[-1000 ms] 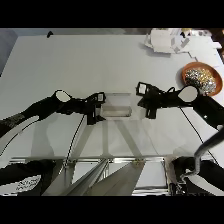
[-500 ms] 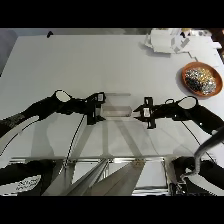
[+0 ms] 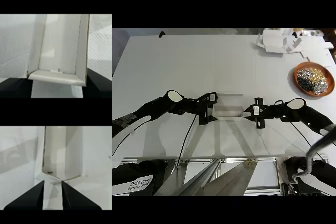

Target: Fold the box and place the chain.

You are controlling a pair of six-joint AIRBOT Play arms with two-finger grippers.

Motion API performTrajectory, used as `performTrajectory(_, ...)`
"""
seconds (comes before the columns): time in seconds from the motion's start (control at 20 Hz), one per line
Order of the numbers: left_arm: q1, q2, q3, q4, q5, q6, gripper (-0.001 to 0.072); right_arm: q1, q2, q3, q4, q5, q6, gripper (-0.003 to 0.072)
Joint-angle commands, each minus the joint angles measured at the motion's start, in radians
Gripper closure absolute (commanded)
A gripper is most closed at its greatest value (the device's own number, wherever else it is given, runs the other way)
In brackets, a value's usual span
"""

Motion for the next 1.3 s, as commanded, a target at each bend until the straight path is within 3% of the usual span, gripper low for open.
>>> performTrajectory(0.0,0.000,0.000,0.000,0.000,0.000,0.000,0.0259,-0.054,0.017,-0.001,-0.025,0.017,0.017,0.0472)
performTrajectory(0.15,0.000,0.000,0.000,0.000,0.000,0.000,0.0259,-0.060,0.004,-0.001,-0.012,0.025,0.014,0.0577)
performTrajectory(0.95,0.000,0.000,0.000,0.000,0.000,0.000,0.0259,-0.014,-0.121,0.000,0.183,0.025,-0.067,0.0575)
performTrajectory(1.25,0.000,0.000,0.000,0.000,0.000,0.000,0.0259,-0.049,-0.073,0.000,-0.027,0.031,0.058,0.0505)
